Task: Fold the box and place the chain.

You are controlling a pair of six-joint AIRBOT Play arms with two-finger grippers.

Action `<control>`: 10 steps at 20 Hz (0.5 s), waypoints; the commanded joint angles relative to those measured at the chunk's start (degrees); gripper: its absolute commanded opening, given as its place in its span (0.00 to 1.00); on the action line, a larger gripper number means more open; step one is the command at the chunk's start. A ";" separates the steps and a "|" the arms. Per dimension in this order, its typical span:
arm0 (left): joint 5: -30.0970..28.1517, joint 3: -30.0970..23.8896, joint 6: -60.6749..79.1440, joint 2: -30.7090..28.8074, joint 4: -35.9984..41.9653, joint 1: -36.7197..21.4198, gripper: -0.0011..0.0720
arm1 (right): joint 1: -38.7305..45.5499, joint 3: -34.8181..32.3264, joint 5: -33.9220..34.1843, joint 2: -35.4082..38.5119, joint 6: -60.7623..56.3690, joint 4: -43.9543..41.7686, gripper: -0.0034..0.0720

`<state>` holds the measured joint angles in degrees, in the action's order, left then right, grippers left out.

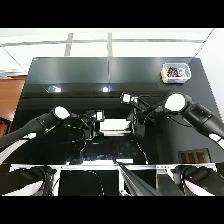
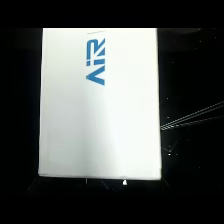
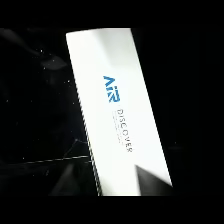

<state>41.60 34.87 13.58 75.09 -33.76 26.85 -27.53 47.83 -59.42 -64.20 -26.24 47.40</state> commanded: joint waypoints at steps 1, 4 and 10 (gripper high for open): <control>-0.07 0.02 -0.09 0.02 0.11 0.02 0.65 | -0.61 -0.11 2.29 1.29 -0.85 0.24 0.77; -0.07 0.02 -0.09 0.02 0.11 0.02 0.65 | -1.16 -0.11 3.98 1.29 -3.91 -0.57 0.73; -0.07 0.02 -0.09 0.02 0.11 0.02 0.65 | 1.14 -0.94 3.56 0.87 -40.19 -12.85 0.06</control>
<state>41.60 34.87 13.54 75.09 -33.65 26.85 -26.92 47.46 -55.86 -63.07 -51.79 42.17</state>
